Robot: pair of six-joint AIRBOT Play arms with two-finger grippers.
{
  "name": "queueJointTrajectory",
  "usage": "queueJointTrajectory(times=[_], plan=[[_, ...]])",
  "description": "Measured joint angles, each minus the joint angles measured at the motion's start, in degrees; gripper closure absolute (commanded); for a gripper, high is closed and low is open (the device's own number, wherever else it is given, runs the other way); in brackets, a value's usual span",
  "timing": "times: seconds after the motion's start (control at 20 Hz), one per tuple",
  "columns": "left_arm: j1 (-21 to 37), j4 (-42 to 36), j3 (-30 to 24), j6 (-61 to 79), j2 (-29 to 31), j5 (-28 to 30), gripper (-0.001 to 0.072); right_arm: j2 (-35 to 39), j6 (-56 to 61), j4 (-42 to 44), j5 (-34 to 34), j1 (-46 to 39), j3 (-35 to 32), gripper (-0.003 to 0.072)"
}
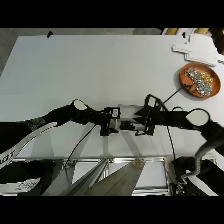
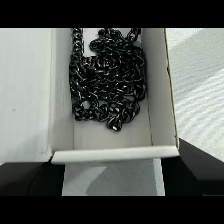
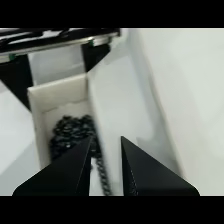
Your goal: Fold the box and place the chain.
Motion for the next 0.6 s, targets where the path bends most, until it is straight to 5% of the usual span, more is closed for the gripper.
queueJointTrajectory(times=[0.45, 0.6], plan=[[0.0, 0.0, 0.0, 0.0, 0.0, 0.0, 0.054, 3.7, 0.8, -14.1, 9.5, -16.8, 4.2, 0.0498], [0.0, 0.0, 0.0, 0.0, 0.0, 0.0, 0.054, 0.3, -0.6, -19.5, 9.5, -17.8, 3.4, 0.0388]])
